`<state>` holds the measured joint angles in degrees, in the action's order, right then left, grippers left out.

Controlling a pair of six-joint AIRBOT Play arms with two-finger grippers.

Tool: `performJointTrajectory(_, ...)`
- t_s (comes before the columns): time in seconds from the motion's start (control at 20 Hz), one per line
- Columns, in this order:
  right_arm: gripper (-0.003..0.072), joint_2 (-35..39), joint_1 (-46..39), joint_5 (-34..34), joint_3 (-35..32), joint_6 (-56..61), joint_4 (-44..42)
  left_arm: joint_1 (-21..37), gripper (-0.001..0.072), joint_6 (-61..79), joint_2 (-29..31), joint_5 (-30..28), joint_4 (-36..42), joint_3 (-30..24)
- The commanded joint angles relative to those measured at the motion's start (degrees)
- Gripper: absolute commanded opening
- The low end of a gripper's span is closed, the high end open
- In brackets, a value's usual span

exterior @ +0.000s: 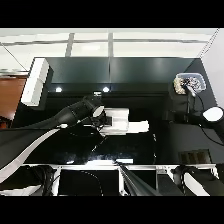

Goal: Fold the box and place the chain.

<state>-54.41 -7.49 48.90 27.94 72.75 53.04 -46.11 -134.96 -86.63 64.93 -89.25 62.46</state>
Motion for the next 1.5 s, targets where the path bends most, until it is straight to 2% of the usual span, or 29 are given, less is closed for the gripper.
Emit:
performJointTrajectory(0.0,0.0017,-2.84,-4.09,6.12,-3.96,8.02,-4.37,0.02,0.0033,-0.04,0.02,-0.11,-0.09,0.04)
performJointTrajectory(0.1,0.0017,-8.17,0.17,7.72,-3.91,2.49,-11.08,0.02,0.0033,-0.04,0.02,-0.11,-0.09,0.04)
performJointTrajectory(0.25,0.0017,-16.92,7.52,10.29,-2.86,-9.64,-25.83,0.02,0.0033,-0.07,0.02,-0.11,-0.09,0.04)
performJointTrajectory(0.3,0.0018,-18.97,9.60,11.10,-1.79,-11.56,-27.91,0.02,0.0033,-0.04,0.02,-0.09,-0.09,0.04)
performJointTrajectory(0.45,0.0019,-21.70,13.22,11.37,2.73,-12.11,-27.50,0.02,0.0033,-0.04,0.02,-0.11,-0.09,0.04)
performJointTrajectory(0.65,0.0020,-21.70,13.29,15.30,8.63,-12.59,-26.51,0.02,0.0033,-0.04,0.02,-0.13,-0.09,0.04)
performJointTrajectory(0.7,0.0041,-21.70,13.31,16.65,9.49,-12.57,-26.43,0.02,0.0033,-0.07,0.02,-0.13,-0.09,0.04)
performJointTrajectory(0.8,0.0486,-21.70,13.31,18.10,10.25,-12.57,-26.36,0.02,0.0033,-0.07,0.02,-0.13,-0.09,0.04)
performJointTrajectory(0.85,0.0540,-21.70,13.31,18.16,10.32,-12.55,-26.45,0.02,0.0033,-0.07,0.02,-0.13,-0.09,0.04)
performJointTrajectory(1.15,0.0540,-21.70,16.72,18.23,11.04,-12.52,-26.12,0.02,0.0033,-0.07,0.02,-0.13,-0.09,0.04)
performJointTrajectory(1.2,0.0576,-21.70,18.25,17.25,11.61,-12.50,-25.75,0.02,0.0033,-0.07,0.02,-0.13,-0.09,0.04)
performJointTrajectory(1.45,0.0550,-21.70,27.96,7.39,17.25,-3.69,-15.10,0.02,0.0033,-0.04,0.02,-0.13,-0.09,0.04)
